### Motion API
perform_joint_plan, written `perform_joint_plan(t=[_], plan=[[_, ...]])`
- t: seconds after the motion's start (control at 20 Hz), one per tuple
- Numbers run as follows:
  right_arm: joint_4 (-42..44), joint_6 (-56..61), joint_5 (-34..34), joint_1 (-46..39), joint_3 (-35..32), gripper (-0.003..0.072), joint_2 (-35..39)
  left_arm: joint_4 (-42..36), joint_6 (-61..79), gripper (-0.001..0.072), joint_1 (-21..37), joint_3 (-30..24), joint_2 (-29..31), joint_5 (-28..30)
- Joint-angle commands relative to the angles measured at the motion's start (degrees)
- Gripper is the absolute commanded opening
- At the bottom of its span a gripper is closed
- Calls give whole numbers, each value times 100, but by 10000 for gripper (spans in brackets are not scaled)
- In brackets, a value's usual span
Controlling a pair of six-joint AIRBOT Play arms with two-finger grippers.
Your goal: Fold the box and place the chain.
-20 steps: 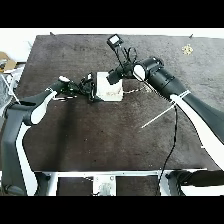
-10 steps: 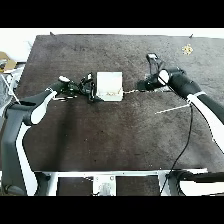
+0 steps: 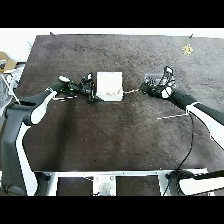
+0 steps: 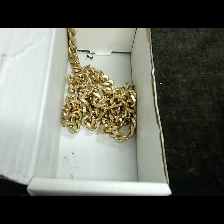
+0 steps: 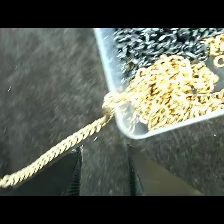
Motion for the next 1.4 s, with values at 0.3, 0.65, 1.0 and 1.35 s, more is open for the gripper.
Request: perform_joint_plan(t=[0.3,0.65,1.0,1.35], plan=[[719,28,-909,299,431,313,-763,0,2,459,0,2,2,2],[463,-129,-802,542,448,4,-192,0,2,459,0,2,2,2],[-496,-127,-1071,1637,479,3,1939,0,2,459,0,2,2,2],[-962,-127,-1475,2605,1394,3,1908,0,2,459,0,2,2,2]])
